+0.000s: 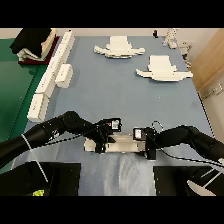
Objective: Fold the box.
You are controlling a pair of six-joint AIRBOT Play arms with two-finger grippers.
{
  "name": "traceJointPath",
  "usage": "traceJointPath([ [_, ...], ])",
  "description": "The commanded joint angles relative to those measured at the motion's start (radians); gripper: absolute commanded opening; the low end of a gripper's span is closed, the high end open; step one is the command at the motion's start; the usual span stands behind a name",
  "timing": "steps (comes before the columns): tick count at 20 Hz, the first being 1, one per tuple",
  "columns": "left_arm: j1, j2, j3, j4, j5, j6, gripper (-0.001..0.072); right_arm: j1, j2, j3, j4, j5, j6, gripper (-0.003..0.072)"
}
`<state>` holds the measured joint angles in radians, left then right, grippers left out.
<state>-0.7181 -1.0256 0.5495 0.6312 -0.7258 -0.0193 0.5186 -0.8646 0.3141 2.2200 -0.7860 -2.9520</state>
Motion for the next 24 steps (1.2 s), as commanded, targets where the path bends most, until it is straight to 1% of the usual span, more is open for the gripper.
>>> traceJointPath([
  [1,0.001,0.000,0.001,0.000,0.000,0.000,0.0015,0.001,-0.008,-0.001,-0.002,0.000,0.003,0.0574],
  [2,0.001,0.000,0.001,0.000,0.000,0.000,0.0015,0.001,-0.008,-0.001,-0.002,0.001,0.003,0.0551],
  [24,0.001,0.000,0.001,0.000,0.000,0.000,0.0015,0.001,-0.007,0.000,-0.006,-0.001,0.003,0.0551],
])
